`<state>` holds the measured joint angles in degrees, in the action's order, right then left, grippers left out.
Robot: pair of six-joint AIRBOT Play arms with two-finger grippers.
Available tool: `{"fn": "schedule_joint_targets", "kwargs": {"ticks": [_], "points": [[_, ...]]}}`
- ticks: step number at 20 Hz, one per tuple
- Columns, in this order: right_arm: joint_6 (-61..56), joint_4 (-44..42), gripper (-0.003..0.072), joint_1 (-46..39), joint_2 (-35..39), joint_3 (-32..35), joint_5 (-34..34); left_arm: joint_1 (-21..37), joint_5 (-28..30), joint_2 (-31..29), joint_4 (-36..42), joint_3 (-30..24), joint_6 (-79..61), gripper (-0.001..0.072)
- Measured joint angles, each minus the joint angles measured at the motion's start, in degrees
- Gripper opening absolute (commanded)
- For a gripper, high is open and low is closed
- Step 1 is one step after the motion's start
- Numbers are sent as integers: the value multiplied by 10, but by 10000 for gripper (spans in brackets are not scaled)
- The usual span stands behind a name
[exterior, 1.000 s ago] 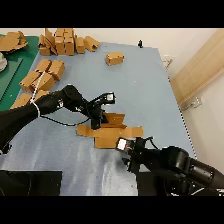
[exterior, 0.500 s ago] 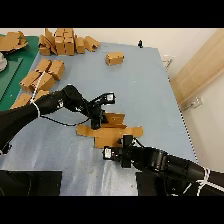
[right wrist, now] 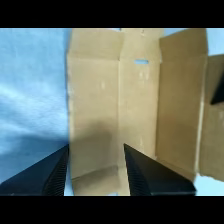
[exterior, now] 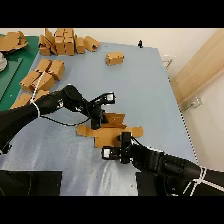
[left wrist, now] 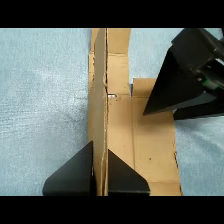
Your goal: Fold the box.
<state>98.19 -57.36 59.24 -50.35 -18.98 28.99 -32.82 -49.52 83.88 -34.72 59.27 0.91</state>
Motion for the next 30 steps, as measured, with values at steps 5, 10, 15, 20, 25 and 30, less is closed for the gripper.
{"fn": "schedule_joint_targets", "kwargs": {"ticks": [5, 10, 15, 20, 25, 30], "points": [[-58, 61, 508, 0, -1, 1, 5, 0, 1, 0, 0, 0, 2, 12], [-74, 78, 508, 0, 0, -1, 0, 0, 0, 0, 0, 0, 0, 12], [-80, 83, 508, 0, 0, -8, 2, 0, 0, 0, 0, 0, 0, 12], [-94, 83, 509, 0, 10, -11, 21, 0, 0, 0, 0, 0, 0, 12], [-113, 81, 509, 0, 47, -11, 28, 0, 0, 0, 0, 0, 0, 12], [-123, 75, 551, 0, 42, -11, 28, 0, 0, 0, 0, 0, 0, 12]]}}
